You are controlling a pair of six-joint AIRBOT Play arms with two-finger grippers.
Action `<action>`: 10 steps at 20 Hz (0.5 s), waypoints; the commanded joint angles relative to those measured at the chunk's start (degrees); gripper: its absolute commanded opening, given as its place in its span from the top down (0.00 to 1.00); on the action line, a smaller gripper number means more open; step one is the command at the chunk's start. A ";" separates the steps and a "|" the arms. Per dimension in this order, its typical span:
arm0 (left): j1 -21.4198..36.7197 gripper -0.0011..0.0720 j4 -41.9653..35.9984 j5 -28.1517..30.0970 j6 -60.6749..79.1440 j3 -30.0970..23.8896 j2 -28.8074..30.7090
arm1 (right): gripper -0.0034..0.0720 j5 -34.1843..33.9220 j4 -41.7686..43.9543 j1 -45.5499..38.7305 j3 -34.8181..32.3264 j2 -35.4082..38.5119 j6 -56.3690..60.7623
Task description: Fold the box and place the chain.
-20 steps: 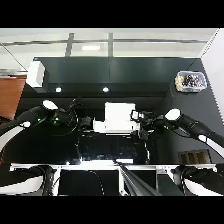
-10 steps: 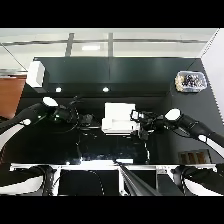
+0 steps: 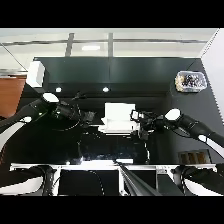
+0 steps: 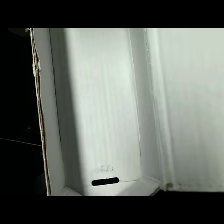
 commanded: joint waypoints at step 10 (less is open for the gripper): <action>-8.44 0.35 14.25 2.23 -17.00 9.25 0.07 | 0.71 0.02 0.02 0.07 -0.02 -0.02 0.00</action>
